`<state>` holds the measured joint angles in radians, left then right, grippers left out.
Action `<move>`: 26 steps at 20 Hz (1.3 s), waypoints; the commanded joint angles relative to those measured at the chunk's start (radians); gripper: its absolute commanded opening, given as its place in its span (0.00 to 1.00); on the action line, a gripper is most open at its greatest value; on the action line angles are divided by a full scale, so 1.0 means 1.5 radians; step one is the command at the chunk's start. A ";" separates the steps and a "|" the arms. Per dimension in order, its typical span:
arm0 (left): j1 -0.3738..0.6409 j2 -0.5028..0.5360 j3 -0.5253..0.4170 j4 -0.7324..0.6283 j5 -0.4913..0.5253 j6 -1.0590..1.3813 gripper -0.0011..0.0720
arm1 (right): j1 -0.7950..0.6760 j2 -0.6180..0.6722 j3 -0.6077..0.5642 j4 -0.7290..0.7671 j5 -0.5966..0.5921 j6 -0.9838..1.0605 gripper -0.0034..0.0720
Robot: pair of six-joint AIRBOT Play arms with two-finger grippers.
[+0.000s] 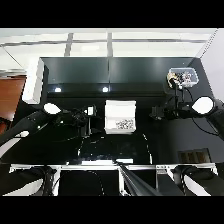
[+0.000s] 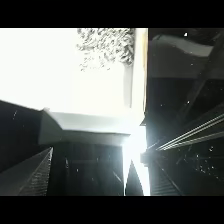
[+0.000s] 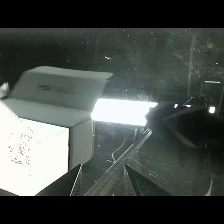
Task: Fold the box and place the chain.
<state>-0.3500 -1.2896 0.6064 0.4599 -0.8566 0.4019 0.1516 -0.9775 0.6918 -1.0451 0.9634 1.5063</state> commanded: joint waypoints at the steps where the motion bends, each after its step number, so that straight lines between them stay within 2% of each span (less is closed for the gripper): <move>1: -0.004 -0.028 0.016 -0.053 -0.011 0.043 1.00 | 0.001 0.000 0.000 0.000 0.001 0.004 0.45; 16: -0.056 -0.063 0.059 -0.017 -0.004 0.005 0.99 | 0.001 0.000 0.000 0.000 -0.002 0.004 0.45; 20: -0.084 -0.085 0.089 -0.010 0.041 -0.049 0.99 | 0.001 0.000 0.000 0.000 -0.009 0.003 0.45; 21: -0.087 -0.085 0.089 -0.002 0.040 -0.049 0.93 | 0.001 0.000 0.000 0.000 -0.013 0.003 0.45; 23: -0.092 -0.085 0.090 0.012 0.032 -0.046 0.56 | 0.001 0.000 0.000 0.000 -0.027 0.003 0.45; 24: -0.095 -0.085 0.090 0.017 0.030 -0.046 0.50 | 0.001 0.000 0.000 0.000 -0.038 0.003 0.45; 25: -0.096 -0.085 0.090 0.022 0.030 -0.046 0.49 | 0.001 0.000 0.000 0.001 -0.058 0.004 0.56; 26: -0.097 -0.085 0.090 0.022 0.030 -0.046 0.49 | 0.001 0.000 0.000 0.018 -0.081 -0.001 0.99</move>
<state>-0.4858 -1.4147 0.7376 0.4652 -0.8146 0.3405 0.1524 -0.9775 0.6918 -1.0424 0.9089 1.5116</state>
